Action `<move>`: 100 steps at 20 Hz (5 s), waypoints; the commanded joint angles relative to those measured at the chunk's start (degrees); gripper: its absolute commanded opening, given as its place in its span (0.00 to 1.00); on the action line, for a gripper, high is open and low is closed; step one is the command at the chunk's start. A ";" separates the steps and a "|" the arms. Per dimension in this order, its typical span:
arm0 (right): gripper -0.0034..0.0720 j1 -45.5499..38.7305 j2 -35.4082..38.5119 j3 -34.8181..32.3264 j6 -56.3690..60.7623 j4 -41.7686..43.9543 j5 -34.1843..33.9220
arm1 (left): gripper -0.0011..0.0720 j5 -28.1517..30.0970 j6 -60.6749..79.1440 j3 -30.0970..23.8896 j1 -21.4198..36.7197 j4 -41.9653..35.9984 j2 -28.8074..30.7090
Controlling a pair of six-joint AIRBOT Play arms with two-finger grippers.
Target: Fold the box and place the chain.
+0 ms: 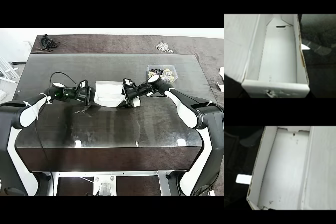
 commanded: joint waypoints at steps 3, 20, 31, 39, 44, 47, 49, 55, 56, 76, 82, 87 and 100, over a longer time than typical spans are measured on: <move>0.79 0.13 0.02 -0.02 0.00 0.17 0.13 | 0.65 -0.04 0.00 0.00 -0.02 0.00 0.04; 0.06 -10.80 12.22 0.07 11.50 14.80 16.22 | 0.65 -0.02 -0.15 0.00 -0.02 -0.02 0.04; 0.06 -0.81 8.59 -0.70 20.24 11.02 -7.45 | 0.65 -0.02 -0.17 0.00 -0.02 -0.02 0.04; 0.06 -0.81 6.16 -0.52 22.71 2.12 -13.68 | 0.65 -0.02 -0.17 0.00 -0.02 -0.02 0.04; 0.06 0.13 6.16 -0.13 22.08 -1.57 -13.60 | 0.65 0.00 -0.17 0.00 -0.02 -0.02 0.04; 0.06 0.31 8.74 2.38 22.08 -1.36 -12.57 | 0.65 -0.02 -0.17 0.00 -0.02 -0.02 0.04; 0.05 0.24 13.33 2.80 23.45 -1.46 -12.59 | 0.65 0.00 -0.17 0.00 -0.02 -0.02 0.04; 0.06 0.74 27.39 -2.21 32.17 -17.51 -13.42 | 0.65 0.00 -0.17 0.00 -0.02 -0.02 0.04; 0.07 0.66 28.44 -4.28 32.15 -18.01 -12.72 | 0.65 0.02 -0.17 0.00 -0.02 -0.02 0.04; 0.48 1.36 16.74 -13.09 17.03 -8.55 -15.06 | 0.65 0.04 -0.17 0.00 -0.02 -0.02 0.04; 0.33 3.21 15.43 -13.09 15.98 -4.83 -16.85 | 0.65 0.00 -0.17 0.00 -0.02 -0.02 0.04; 0.45 3.37 13.70 -13.11 14.21 -1.31 -17.68 | 0.65 -0.02 -0.17 0.00 -0.02 -0.02 0.04; 0.87 3.28 12.37 -13.09 9.20 -3.06 -16.50 | 0.65 -0.04 -0.17 0.00 -0.02 -0.02 0.04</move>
